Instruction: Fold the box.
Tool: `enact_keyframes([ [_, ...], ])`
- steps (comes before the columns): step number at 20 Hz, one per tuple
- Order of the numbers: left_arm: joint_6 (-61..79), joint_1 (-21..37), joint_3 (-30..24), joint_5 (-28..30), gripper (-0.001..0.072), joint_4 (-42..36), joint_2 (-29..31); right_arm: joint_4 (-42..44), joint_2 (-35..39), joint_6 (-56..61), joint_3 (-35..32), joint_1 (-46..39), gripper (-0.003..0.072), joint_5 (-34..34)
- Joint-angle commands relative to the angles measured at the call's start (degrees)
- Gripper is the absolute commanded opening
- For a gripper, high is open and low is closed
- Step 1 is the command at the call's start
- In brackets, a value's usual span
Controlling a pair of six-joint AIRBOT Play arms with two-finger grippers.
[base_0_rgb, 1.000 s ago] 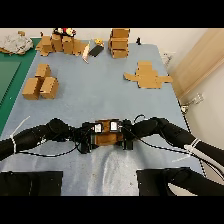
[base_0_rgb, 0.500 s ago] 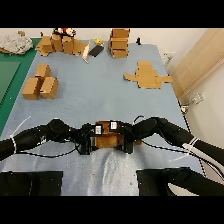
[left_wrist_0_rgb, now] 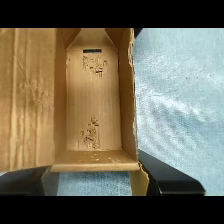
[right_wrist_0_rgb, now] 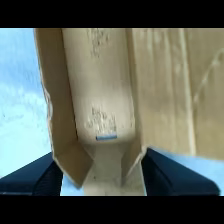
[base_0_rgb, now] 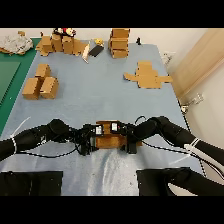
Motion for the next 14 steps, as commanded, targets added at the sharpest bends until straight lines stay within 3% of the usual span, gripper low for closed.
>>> enact_keyframes([
  [1,-0.1,0.0,0.0,0.1,0.0368,0.0,0.0,-3.6,0.9,1.4,0.0,0.0,0.0712,-1.1],
  [9,-0.1,0.0,0.0,0.1,0.0368,0.0,0.0,-13.5,8.5,12.0,0.0,0.0,0.0712,-10.8],
  [14,-0.1,0.0,0.0,0.1,0.0368,0.0,0.0,-13.7,16.0,16.1,0.0,0.0,0.0711,-13.3],
])
